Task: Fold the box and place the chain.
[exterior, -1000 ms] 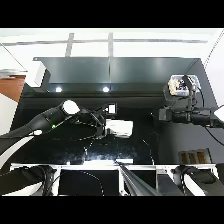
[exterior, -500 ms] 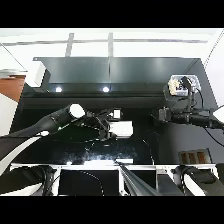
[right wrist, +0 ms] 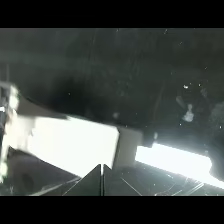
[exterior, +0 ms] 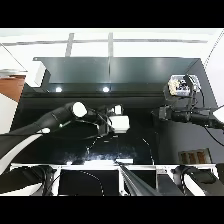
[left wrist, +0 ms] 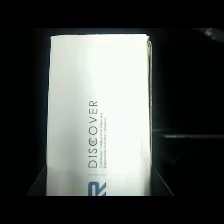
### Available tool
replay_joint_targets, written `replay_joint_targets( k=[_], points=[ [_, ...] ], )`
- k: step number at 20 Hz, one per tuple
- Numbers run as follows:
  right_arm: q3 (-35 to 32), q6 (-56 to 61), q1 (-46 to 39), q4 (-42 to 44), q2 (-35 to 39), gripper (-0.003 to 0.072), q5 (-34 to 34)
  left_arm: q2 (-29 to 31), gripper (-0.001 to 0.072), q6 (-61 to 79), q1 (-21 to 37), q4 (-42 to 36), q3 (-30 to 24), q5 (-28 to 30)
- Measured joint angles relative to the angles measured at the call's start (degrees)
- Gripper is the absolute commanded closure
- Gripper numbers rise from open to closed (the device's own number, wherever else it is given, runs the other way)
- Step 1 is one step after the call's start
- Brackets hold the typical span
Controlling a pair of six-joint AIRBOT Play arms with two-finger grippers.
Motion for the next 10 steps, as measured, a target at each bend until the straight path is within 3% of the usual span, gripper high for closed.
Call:
replay_joint_targets(
  k=[3,10],
  points=[
    [0.0,0.0,0.0,-0.3,0.0,0.0659,-0.7,2.5,0.0356,-9.0,9.2,8.0,1.7,-4.9],
    [0.0,0.0,0.0,-0.5,0.0,0.0659,-2.3,6.2,0.035,-20.1,45.2,12.8,2.7,-12.3]
  ],
)
